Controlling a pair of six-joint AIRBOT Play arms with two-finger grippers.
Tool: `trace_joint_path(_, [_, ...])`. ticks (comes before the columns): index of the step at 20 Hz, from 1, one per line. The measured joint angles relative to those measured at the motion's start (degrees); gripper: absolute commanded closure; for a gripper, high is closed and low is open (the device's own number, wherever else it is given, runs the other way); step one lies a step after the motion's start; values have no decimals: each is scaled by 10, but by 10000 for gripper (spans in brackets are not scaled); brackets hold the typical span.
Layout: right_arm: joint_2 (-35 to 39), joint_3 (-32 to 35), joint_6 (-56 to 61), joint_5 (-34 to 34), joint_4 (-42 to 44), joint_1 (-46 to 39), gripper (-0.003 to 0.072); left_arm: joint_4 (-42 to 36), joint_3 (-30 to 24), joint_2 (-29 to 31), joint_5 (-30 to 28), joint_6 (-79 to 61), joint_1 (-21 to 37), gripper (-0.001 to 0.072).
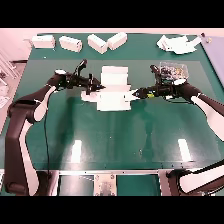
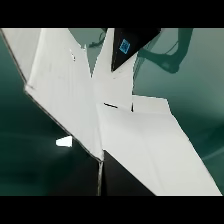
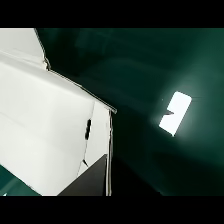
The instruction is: Fold the box and place the chain.
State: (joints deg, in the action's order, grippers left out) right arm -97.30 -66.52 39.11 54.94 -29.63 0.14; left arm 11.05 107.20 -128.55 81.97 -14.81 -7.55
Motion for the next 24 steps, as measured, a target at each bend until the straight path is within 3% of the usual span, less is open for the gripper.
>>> trace_joint_path(7, [0, 0, 68, 5, -43, 1, 677, 22, -3, -3, 10, -40, -1, 691])
trace_joint_path(24, [-1, 0, 85, -25, -100, 0, 676, -6, -58, -10, -21, -137, -1, 691])
